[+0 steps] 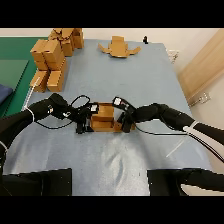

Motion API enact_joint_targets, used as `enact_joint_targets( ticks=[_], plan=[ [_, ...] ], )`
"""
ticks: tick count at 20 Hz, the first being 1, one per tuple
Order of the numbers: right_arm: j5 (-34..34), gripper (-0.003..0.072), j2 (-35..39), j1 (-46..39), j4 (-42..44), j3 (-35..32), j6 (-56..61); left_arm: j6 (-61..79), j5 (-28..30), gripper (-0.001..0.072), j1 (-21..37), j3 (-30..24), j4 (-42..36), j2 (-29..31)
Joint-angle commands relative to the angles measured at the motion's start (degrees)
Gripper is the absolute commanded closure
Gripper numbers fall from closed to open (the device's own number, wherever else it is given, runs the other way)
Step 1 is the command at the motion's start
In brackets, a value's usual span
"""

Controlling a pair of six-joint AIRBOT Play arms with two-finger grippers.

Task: Fold the box.

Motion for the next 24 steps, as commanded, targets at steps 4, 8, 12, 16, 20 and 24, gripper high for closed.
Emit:
enact_joint_targets(
  ticks=[4, 8, 12, 16, 20, 24],
  plan=[
    [-4.8, 0.0682, 9.4, -13.7, -1.4, -3.0, 35.3, 0.0, -0.1, 0.0566, 0.0, 0.0, 0.0, 0.0],
    [-12.0, 0.0683, 11.8, -23.8, 4.4, -10.3, 43.9, 0.0, -0.1, 0.0566, 0.0, 0.0, 0.0, 0.0],
    [-13.5, 0.0682, 5.7, -21.5, 13.3, -11.1, 40.9, 0.0, -0.2, 0.0566, 0.0, 0.0, 0.0, 0.0],
    [-11.7, 0.0682, -1.7, -14.8, 22.9, -7.3, 35.8, 0.0, -0.2, 0.0566, 0.0, 0.0, -0.3, 0.0],
    [-17.4, 0.0677, -4.7, -11.3, 29.4, -1.8, 31.2, 0.0, -0.2, 0.0566, 0.0, 0.0, -0.3, 0.0],
    [-21.9, 0.0440, -3.5, -11.7, 31.9, 0.1, 29.9, 0.0, -0.3, 0.0566, 0.0, 0.0, -0.4, 0.0]
  ],
)
